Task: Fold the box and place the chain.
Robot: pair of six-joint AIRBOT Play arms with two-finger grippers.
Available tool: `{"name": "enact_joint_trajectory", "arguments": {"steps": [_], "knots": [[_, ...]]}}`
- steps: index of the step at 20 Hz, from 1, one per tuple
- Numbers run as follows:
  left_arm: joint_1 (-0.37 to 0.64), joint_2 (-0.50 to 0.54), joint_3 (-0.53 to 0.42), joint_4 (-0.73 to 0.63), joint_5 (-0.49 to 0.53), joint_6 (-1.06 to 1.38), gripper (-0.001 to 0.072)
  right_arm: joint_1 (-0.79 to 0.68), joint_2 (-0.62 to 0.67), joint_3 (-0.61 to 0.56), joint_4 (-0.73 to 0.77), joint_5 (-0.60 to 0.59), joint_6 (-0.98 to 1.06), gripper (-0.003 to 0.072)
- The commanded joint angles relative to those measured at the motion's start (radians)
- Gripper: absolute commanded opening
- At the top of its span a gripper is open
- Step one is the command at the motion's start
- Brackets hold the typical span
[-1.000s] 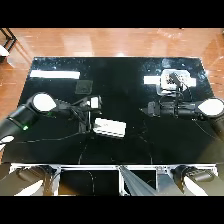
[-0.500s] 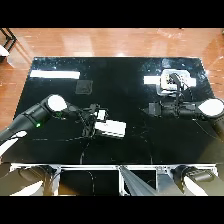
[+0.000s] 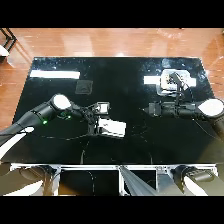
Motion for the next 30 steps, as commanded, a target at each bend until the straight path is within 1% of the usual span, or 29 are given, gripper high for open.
{"name": "enact_joint_trajectory", "arguments": {"steps": [1, 9, 14, 30], "knots": [[0.003, -0.021, 0.001, 0.006, 0.0, -0.031, 0.0618, -0.001, 0.0, 0.0, -0.009, -0.001, 0.0, 0.0023], [0.002, -0.03, 0.001, 0.006, 0.008, -0.014, 0.0618, -0.001, 0.0, -0.001, -0.009, -0.001, 0.0, 0.0023], [0.002, -0.031, 0.001, 0.006, 0.035, 0.005, 0.0618, -0.001, 0.0, -0.001, -0.009, -0.001, 0.0, 0.0022], [0.001, -0.031, 0.001, 0.028, 0.006, -0.023, 0.0618, -0.001, 0.0, -0.003, -0.011, 0.0, 0.0, 0.0023]]}}
